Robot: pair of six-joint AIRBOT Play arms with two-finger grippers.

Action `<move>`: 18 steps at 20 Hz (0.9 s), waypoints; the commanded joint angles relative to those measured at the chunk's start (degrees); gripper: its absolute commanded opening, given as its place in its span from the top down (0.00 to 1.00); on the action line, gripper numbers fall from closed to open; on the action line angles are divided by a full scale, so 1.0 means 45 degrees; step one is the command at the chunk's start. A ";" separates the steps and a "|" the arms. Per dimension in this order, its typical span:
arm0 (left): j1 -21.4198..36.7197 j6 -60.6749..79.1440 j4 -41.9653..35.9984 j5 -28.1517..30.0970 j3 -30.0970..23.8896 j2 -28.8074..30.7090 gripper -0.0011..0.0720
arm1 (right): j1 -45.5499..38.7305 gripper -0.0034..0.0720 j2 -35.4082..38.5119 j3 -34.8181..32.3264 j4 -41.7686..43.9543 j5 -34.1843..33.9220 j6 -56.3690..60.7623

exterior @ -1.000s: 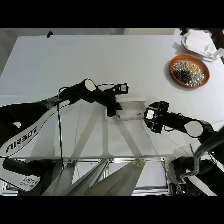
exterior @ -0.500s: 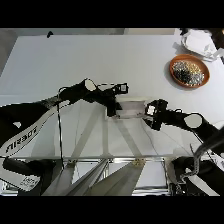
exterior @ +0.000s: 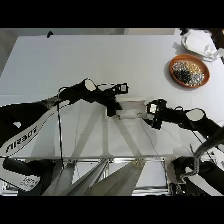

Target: Fold the box and place the chain.

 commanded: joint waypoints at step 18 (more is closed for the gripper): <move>-0.0005 0.0005 0.0005 0.0000 -0.0005 -0.0005 0.97 | -0.0311 0.06 -0.2623 0.1768 0.0185 0.2837 -0.0709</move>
